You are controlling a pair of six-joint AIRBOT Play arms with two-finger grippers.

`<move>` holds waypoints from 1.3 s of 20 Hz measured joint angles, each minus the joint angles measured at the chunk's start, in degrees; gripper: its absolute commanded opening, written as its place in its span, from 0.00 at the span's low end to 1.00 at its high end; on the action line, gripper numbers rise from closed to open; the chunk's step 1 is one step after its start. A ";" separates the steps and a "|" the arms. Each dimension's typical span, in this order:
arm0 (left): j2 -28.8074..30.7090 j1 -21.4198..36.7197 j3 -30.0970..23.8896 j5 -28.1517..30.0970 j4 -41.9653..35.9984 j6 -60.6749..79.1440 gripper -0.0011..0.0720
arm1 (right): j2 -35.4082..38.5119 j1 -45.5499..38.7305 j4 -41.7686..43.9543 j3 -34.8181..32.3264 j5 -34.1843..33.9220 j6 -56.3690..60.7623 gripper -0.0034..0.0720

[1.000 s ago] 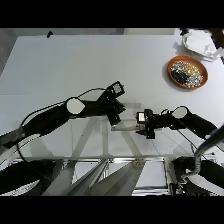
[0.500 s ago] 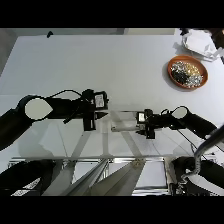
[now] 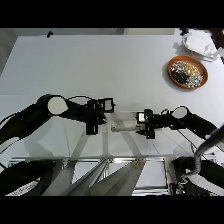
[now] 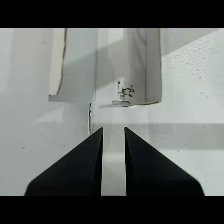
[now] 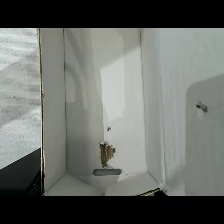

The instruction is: Fold the box and place the chain.

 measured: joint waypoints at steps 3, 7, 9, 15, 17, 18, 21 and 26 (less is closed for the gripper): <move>-4.07 -0.09 -0.07 1.84 -0.15 0.48 0.23 | 0.02 0.00 0.00 0.00 0.00 0.00 0.57; -7.52 0.26 -1.25 3.50 0.00 2.03 0.23 | 0.02 0.00 0.00 0.00 0.02 0.00 0.57; -8.22 0.37 -2.80 4.66 0.24 5.33 0.23 | 0.00 0.00 0.00 0.00 0.02 0.00 0.57; -8.87 0.37 -6.08 7.34 0.87 11.91 0.31 | 0.00 0.00 0.00 0.00 0.02 0.00 0.57; -8.87 0.35 -6.38 9.20 0.76 12.70 0.55 | 0.02 0.00 0.00 0.00 0.02 0.00 0.57; -8.87 0.26 -6.47 10.19 0.52 12.92 0.57 | 0.02 0.00 0.00 0.00 0.02 0.00 0.57; -8.85 -0.48 -6.60 12.35 -0.11 14.08 0.57 | 0.00 0.00 0.00 0.00 0.02 0.00 0.57; -8.85 -1.99 -6.64 14.84 -2.43 17.53 0.55 | 0.02 0.00 0.02 0.00 0.02 0.00 0.57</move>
